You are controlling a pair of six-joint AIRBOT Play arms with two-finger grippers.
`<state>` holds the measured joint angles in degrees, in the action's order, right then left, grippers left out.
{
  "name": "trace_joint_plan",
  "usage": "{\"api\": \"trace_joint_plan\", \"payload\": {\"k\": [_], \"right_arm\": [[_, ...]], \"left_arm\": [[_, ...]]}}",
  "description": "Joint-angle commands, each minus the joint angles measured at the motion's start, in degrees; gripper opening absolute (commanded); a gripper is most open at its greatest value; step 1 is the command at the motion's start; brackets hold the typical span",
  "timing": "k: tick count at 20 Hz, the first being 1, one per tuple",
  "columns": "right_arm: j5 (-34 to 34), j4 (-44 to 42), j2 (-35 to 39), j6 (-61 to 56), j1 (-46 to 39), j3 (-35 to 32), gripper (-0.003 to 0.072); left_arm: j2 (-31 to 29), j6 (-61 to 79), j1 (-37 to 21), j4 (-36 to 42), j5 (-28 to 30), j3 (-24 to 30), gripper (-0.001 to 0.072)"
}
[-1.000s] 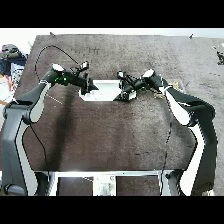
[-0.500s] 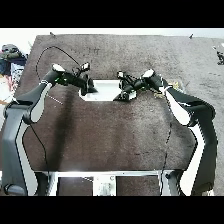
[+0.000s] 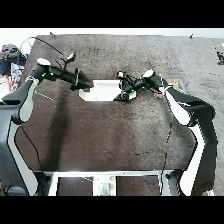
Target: Fold the box and place the chain.
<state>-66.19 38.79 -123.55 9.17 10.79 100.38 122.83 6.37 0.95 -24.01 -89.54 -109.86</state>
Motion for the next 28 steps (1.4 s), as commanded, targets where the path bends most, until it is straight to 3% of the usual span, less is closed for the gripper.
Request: {"api": "trace_joint_plan", "payload": {"k": [1,6,11,17,22,28], "right_arm": [[0.0,0.0,0.0,0.0,0.0,0.0,0.0339],[0.0,0.0,0.0,0.0,0.0,0.0,0.0340],[0.0,0.0,0.0,0.0,0.0,0.0,0.0340],[0.0,0.0,0.0,0.0,0.0,0.0,0.0340],[0.0,0.0,0.0,0.0,0.0,0.0,0.0340],[0.0,0.0,0.0,0.0,0.0,0.0,0.0339]], "left_arm": [[-0.9,-1.7,-1.0,5.0,-8.9,0.0,0.0015],[-0.8,-2.9,3.1,1.0,-6.2,0.0,0.0012],[-0.8,-2.9,7.4,-0.7,6.8,0.0,0.0012],[-0.8,-3.2,8.2,-0.7,20.3,0.0,0.0013],[0.8,-4.7,8.2,-2.6,24.5,0.0,0.0012],[3.3,-4.8,8.2,-4.7,24.4,0.0,0.0012]]}}
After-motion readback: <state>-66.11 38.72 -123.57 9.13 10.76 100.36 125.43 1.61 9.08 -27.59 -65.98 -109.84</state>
